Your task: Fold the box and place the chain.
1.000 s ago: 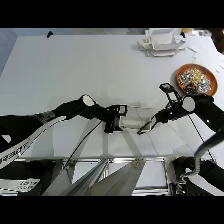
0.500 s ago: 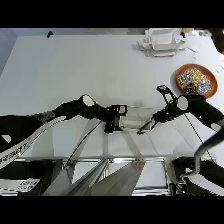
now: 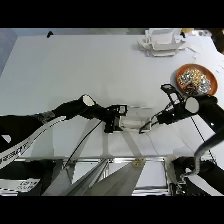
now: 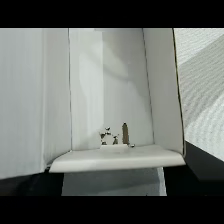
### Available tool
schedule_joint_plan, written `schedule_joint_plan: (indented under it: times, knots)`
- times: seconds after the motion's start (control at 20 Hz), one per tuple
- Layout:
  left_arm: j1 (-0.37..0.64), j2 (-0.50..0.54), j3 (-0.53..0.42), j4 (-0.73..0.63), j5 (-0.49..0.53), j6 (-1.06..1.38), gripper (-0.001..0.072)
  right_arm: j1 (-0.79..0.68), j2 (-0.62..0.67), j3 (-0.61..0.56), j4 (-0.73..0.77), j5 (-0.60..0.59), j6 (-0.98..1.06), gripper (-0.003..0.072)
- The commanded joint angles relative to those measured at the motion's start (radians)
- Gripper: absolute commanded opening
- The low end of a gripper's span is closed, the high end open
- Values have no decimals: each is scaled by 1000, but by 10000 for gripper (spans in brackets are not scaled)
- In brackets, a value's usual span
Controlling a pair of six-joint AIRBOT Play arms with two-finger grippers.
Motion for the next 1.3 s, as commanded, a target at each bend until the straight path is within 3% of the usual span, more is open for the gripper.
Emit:
schedule_joint_plan:
  times: [0.0,0.15,0.4,0.85,1.25]
  knots:
    - [1,0,1,0,0,0,10,1,200,1,45,171,-26,18]
    - [1,0,1,0,0,0,10,1,370,1,193,228,-45,18]
    - [1,0,1,0,0,0,10,1,509,2,444,113,-82,17]
    - [1,0,1,0,0,0,10,1,511,2,692,-172,-208,17]
    - [1,0,1,0,0,0,10,1,402,1,683,-168,-273,18]
